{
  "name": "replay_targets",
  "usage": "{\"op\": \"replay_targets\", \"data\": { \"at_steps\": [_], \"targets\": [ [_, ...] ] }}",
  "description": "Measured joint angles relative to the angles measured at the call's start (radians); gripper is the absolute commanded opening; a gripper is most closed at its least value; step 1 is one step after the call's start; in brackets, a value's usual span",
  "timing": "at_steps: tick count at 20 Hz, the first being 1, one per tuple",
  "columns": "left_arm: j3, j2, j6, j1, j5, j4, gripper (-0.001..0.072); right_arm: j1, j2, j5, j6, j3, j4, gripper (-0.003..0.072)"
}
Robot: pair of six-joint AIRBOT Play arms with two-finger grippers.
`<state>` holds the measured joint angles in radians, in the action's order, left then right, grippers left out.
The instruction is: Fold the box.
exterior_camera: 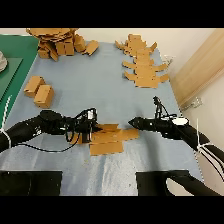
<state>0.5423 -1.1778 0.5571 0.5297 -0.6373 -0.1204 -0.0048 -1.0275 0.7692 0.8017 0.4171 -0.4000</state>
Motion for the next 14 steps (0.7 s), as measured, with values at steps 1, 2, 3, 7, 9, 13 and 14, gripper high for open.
{"op": "replay_targets", "data": {
  "at_steps": [1,2,3,7,9,13,14],
  "targets": [
    [0.000,0.000,0.000,0.000,-0.013,-0.003,0.0016,0.000,0.000,0.000,-0.002,0.000,0.000,0.0083],
    [0.000,0.000,0.001,-0.002,-0.019,-0.003,0.0016,0.000,0.000,0.000,-0.003,0.000,0.000,0.0082],
    [0.000,0.000,0.002,-0.005,-0.023,-0.002,0.0016,0.000,0.000,0.000,-0.006,0.000,0.000,0.0082],
    [0.005,0.001,0.007,-0.030,-0.040,-0.001,0.0016,0.000,0.000,0.000,-0.009,0.000,0.000,0.0082],
    [0.009,0.001,0.008,-0.040,-0.060,-0.002,0.0015,0.000,0.000,0.000,-0.009,0.000,0.000,0.0082],
    [0.014,0.001,0.011,-0.048,-0.091,-0.002,0.0015,0.000,0.000,-0.001,-0.010,0.000,0.000,0.0082],
    [0.016,0.000,0.011,-0.049,-0.096,-0.003,0.0015,0.000,0.000,-0.001,-0.010,0.000,0.000,0.0082]
  ]
}}
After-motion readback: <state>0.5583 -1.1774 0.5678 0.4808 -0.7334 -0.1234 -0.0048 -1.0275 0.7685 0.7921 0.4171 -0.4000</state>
